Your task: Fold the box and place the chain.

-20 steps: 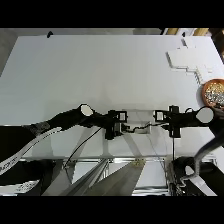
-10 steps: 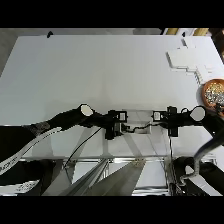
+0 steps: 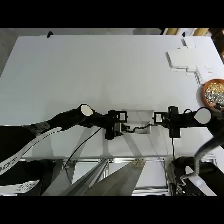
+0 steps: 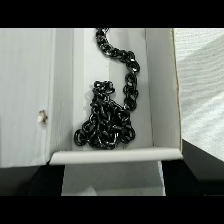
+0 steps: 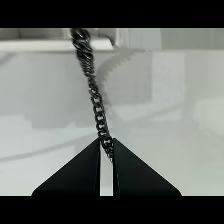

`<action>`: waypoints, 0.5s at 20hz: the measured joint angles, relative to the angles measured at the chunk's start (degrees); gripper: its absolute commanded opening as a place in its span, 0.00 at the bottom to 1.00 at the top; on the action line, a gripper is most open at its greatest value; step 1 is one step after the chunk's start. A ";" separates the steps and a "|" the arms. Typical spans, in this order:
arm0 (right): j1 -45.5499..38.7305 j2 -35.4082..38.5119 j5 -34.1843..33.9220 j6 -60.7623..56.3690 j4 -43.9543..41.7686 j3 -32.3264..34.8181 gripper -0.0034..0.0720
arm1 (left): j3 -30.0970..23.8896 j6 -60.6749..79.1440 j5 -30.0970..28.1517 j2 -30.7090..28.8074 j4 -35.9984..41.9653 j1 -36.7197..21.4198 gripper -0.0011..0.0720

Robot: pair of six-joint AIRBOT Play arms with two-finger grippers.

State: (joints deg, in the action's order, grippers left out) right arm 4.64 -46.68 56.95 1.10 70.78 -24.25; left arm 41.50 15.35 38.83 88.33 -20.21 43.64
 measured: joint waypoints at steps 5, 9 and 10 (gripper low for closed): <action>4.48 8.66 7.43 -1.97 -9.55 -0.31 0.07 | 0.00 -0.02 0.00 0.00 0.00 0.00 0.41; 9.81 10.60 6.10 -2.40 -24.11 -0.33 0.07 | 0.00 0.00 0.00 0.00 0.00 0.00 0.41; 11.61 10.58 3.98 -2.43 -26.95 -0.33 0.07 | 0.00 -0.02 -0.02 0.00 0.00 -0.02 0.41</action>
